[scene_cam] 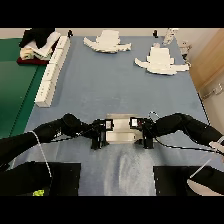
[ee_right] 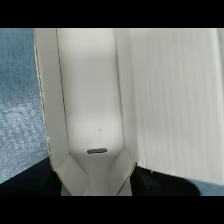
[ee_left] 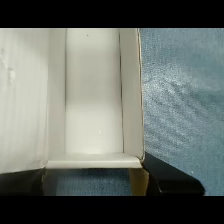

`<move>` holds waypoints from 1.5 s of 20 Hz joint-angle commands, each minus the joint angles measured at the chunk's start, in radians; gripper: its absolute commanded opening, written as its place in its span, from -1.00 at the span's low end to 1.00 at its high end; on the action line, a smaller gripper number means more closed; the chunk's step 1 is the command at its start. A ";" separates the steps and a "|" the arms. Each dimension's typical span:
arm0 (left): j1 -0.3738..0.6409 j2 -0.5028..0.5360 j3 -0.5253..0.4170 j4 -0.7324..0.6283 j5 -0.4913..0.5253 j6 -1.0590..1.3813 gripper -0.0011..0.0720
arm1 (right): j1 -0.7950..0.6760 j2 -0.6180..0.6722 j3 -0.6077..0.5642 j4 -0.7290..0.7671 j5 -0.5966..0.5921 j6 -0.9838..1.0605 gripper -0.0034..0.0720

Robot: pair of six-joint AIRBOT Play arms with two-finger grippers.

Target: Fold the box.

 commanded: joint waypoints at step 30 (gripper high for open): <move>0.000 0.000 0.001 0.000 -0.001 0.000 0.48 | 0.000 0.304 0.130 -0.554 -0.476 1.189 0.56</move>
